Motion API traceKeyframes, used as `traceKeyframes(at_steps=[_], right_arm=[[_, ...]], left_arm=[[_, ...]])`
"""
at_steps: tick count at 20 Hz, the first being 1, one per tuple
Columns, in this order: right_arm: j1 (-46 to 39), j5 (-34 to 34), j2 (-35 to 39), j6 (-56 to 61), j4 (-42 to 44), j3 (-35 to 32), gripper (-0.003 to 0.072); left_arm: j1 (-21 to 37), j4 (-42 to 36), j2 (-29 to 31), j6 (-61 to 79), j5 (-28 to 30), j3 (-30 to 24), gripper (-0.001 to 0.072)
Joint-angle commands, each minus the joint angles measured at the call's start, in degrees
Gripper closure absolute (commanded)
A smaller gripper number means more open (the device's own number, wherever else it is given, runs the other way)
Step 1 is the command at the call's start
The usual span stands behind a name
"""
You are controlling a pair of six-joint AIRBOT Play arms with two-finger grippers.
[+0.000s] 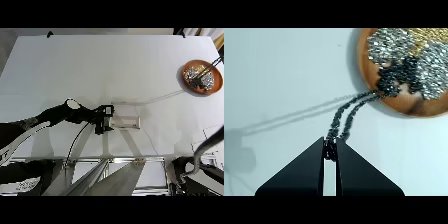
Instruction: Fold the box and place the chain.
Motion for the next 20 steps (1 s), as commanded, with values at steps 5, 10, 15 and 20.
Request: traceKeyframes(at_steps=[5, 10, 15, 20], right_arm=[[11.30, 9.20, 6.54, 1.01, 0.61, 0.00, 0.0672], [18.73, 12.35, 9.70, 3.54, 1.64, -0.02, 0.0673], [29.99, 13.55, 11.23, 5.18, 2.12, -0.52, 0.0673], [42.18, 9.49, 11.26, 6.73, 1.49, -8.00, 0.0673]], left_arm=[[0.02, 0.00, 0.02, 0.00, 0.02, 0.00, 0.0497], [0.02, 0.00, 0.02, 0.00, 0.02, 0.00, 0.0497], [0.02, 0.00, 0.02, 0.00, 0.00, 0.00, 0.0497], [0.02, 0.00, 0.02, 0.00, 0.00, 0.00, 0.0497]])
